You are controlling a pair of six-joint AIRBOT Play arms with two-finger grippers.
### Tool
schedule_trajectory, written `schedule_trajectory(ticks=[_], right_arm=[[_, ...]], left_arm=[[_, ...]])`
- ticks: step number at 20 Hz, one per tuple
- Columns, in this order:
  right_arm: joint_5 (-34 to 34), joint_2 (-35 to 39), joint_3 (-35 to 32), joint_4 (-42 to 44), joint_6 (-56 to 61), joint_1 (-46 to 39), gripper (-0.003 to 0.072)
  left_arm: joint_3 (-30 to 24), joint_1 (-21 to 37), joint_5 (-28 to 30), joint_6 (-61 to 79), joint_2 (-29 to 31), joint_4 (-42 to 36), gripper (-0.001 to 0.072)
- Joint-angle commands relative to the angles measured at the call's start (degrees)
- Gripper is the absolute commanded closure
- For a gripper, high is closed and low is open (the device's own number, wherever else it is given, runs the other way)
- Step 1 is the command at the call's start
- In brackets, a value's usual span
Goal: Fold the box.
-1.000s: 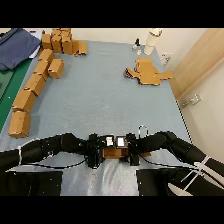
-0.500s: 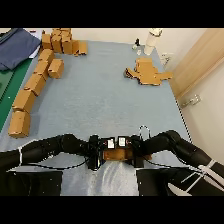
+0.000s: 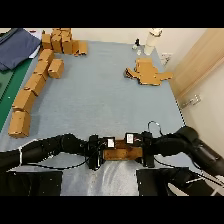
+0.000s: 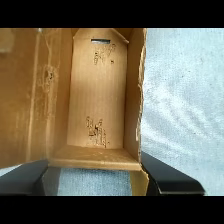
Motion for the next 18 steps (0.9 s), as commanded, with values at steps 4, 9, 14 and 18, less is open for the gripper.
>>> schedule_trajectory(ticks=[4,9,14,18], right_arm=[[-7.5,11.6,6.9,5.4,35.3,0.0,-0.0032],[-7.6,17.8,6.8,8.7,62.0,0.0,0.0115],[-7.8,17.9,5.8,11.1,73.8,0.0,0.0548],[-3.0,17.6,3.1,8.9,84.0,-0.9,0.0682]], left_arm=[[0.0,0.1,0.0,0.0,0.0,0.0,0.0258],[0.0,0.1,0.0,0.0,0.0,0.0,0.0259],[0.0,0.0,0.0,0.0,0.0,0.0,0.0259],[0.0,0.1,0.0,0.0,0.0,0.0,0.0259]])
